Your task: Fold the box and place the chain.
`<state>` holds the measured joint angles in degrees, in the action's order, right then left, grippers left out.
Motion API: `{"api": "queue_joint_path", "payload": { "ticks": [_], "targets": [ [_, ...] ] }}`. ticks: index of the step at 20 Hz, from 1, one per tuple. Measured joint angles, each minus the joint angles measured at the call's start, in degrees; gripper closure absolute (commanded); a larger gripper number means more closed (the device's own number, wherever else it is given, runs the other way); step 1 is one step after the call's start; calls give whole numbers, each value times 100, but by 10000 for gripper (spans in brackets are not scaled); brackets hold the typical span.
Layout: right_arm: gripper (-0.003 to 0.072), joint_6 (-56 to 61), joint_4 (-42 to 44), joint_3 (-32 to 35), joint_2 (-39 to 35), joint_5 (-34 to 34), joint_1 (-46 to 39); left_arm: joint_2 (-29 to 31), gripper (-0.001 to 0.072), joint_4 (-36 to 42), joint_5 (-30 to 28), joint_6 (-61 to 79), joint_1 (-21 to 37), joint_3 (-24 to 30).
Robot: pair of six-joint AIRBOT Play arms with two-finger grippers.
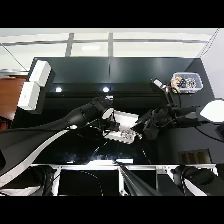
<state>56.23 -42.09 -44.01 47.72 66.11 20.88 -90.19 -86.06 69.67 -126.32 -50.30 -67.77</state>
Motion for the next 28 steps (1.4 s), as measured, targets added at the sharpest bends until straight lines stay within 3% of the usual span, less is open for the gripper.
{"api": "queue_joint_path", "payload": {
  "ticks": [4,5,6,14,23,25,27,28],
  "targets": [
    [251,-105,-605,192,92,-46,-531,0,682,0,0,2,0,0],
    [186,-275,-772,326,103,-63,-664,0,682,0,0,2,0,0],
    [-34,-450,-841,511,109,-160,-741,0,682,0,0,2,0,0],
    [-34,-3104,-929,2409,166,-2205,-22,0,682,0,0,0,0,0],
    [-34,-3993,-511,2809,352,-3539,254,0,682,9,0,2,0,0],
    [186,-4024,-459,2822,356,-3591,260,0,682,15,0,2,0,0],
    [242,-4011,-424,2828,365,-3567,264,0,682,17,0,2,0,0],
    [527,-3952,-413,2828,367,-3550,264,0,682,17,0,2,0,0]
  ]
}}
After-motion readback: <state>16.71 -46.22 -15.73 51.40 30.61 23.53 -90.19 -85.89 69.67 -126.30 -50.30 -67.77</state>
